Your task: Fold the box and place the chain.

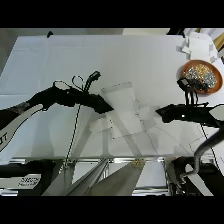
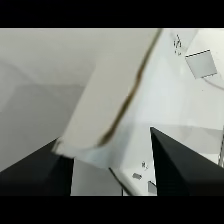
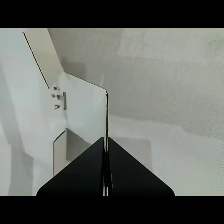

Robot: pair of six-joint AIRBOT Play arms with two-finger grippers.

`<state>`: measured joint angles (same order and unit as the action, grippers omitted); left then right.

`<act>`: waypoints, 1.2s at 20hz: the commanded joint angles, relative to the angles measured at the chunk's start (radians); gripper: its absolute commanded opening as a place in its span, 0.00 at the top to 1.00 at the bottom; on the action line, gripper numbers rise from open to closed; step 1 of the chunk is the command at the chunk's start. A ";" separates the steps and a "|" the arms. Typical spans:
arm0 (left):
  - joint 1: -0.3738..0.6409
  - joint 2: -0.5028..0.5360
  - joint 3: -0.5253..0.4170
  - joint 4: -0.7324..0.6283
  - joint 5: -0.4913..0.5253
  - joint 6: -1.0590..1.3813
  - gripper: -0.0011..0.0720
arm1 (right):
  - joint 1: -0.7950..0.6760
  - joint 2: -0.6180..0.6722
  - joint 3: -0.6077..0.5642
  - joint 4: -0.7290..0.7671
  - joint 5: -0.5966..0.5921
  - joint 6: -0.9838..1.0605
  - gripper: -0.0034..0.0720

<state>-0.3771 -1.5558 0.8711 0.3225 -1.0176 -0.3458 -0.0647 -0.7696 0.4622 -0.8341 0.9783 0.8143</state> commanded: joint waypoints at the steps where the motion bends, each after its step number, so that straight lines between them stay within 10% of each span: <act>1: -0.035 -0.002 0.000 0.000 0.023 0.031 0.44 | 0.001 0.001 0.000 0.000 0.000 0.000 0.94; 8: -0.027 -0.001 0.000 0.018 0.033 0.042 0.98 | 0.001 0.001 0.000 0.001 0.010 0.000 0.94; 11: -0.029 0.005 0.000 0.033 -0.008 0.160 0.98 | 0.001 0.001 0.000 0.001 0.035 0.000 0.88; 14: -0.030 0.042 0.000 0.060 -0.070 0.258 0.98 | 0.001 0.001 0.019 -0.004 0.089 0.000 0.53; 24: -0.140 0.204 -0.001 0.401 -0.071 0.259 0.98 | 0.001 0.001 0.131 -0.007 0.337 0.000 0.53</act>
<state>-0.4690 -1.3743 0.8707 0.6399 -1.1290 -0.0925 -0.0643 -0.7696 0.5812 -0.8417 1.2465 0.8146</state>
